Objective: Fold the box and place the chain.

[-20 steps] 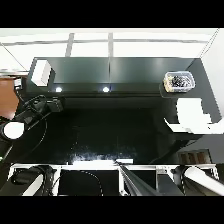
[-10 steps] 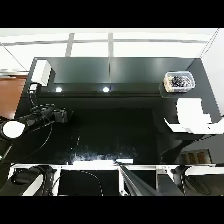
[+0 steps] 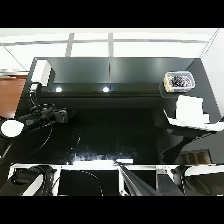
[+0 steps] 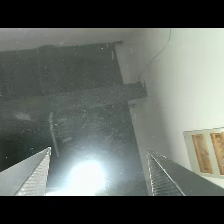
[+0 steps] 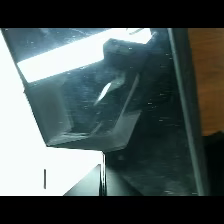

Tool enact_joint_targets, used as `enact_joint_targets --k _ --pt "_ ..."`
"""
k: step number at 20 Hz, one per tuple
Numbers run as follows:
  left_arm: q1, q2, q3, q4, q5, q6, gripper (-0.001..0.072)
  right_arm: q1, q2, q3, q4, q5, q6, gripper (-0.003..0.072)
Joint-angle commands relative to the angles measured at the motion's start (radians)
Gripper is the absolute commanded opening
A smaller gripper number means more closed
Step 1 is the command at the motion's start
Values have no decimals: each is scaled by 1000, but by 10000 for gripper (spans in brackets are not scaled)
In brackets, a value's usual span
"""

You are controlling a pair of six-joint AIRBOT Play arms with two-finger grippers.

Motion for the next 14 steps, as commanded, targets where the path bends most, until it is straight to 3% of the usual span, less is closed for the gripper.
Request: enact_joint_targets --k 1,8,11,14 --pt "0 -1 1 -2 -2 0 709 -4 21 -40 99 54 -4 5" --pt "0 -1 1 -1 -2 9 709 50 240 -332 466 53 -23 6" --pt "-1 -1 1 -1 -5 32 709 154 447 -536 612 -146 -42 6" --pt "-3 -1 1 -2 -5 31 709 328 711 -789 873 -383 -122 6"
